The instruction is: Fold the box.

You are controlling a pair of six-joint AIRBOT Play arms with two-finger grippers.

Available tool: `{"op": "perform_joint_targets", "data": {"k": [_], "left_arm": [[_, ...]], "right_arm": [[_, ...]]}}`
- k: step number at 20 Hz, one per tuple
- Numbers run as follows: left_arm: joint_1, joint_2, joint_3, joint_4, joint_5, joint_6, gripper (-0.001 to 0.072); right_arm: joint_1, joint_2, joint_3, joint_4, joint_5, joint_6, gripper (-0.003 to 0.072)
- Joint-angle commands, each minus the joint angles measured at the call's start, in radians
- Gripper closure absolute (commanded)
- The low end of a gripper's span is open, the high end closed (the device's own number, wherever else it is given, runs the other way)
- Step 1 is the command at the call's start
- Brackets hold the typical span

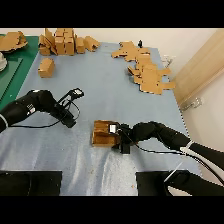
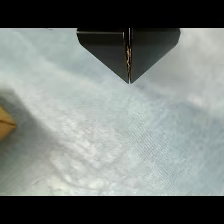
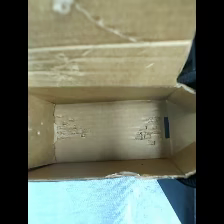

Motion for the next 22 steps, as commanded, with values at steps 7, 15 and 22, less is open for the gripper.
{"op": "perform_joint_targets", "data": {"k": [7, 15, 22], "left_arm": [[0.121, -0.156, 0.000, -0.755, -0.159, 1.063, 0.0701], [0.071, 0.014, -0.301, -0.721, -0.151, 1.490, 0.0696], [-0.037, 0.015, -0.298, -0.764, -0.065, 1.324, 0.0014]], "right_arm": [[0.000, -0.001, 0.000, -0.001, 0.004, 0.000, 0.0170], [0.000, -0.001, 0.000, 0.000, 0.000, 0.000, 0.0170], [0.000, -0.001, 0.000, 0.000, 0.000, 0.000, 0.0170]]}}
